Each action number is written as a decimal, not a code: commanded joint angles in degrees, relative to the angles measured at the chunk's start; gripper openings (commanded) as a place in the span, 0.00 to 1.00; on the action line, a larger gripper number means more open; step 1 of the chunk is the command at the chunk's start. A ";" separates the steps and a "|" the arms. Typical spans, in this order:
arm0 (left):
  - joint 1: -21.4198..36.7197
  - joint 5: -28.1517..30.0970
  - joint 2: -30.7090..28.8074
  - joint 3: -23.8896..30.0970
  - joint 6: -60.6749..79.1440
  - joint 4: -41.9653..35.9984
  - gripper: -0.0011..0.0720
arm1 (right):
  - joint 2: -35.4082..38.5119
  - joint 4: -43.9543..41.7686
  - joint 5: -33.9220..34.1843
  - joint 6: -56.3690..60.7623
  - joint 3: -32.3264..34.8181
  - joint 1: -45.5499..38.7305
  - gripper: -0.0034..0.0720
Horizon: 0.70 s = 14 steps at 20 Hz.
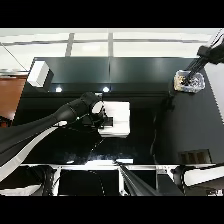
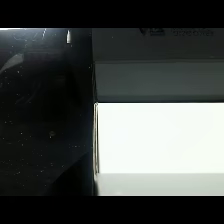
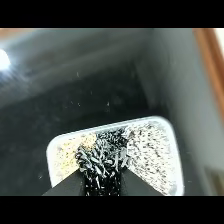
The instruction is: Fold the box and place the chain.
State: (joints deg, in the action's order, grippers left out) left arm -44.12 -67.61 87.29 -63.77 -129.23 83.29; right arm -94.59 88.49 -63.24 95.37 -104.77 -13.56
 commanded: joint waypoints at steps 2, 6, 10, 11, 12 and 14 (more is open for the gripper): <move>0.07 0.11 0.00 -0.04 0.00 0.00 0.05 | 11.39 -2.75 -1.70 -4.04 -0.68 0.13 0.07; 0.07 0.04 0.00 -0.04 0.02 -0.02 0.05 | 20.72 -7.58 -7.87 -9.14 -0.55 1.99 0.06; 0.07 0.04 0.00 -0.04 0.02 -0.02 0.05 | 31.23 -17.33 -14.86 -13.90 8.41 6.54 0.06; 0.07 0.04 0.00 -0.04 0.00 -0.02 0.05 | 35.10 -19.69 -13.51 -14.14 13.64 8.33 0.06; 0.07 0.04 0.00 -0.04 0.00 -0.02 0.05 | 38.56 -22.01 -12.20 -14.12 18.60 10.10 0.06; 0.07 0.02 0.00 -0.04 0.00 -0.02 0.05 | 44.52 -28.17 -9.92 -14.14 28.15 13.57 0.06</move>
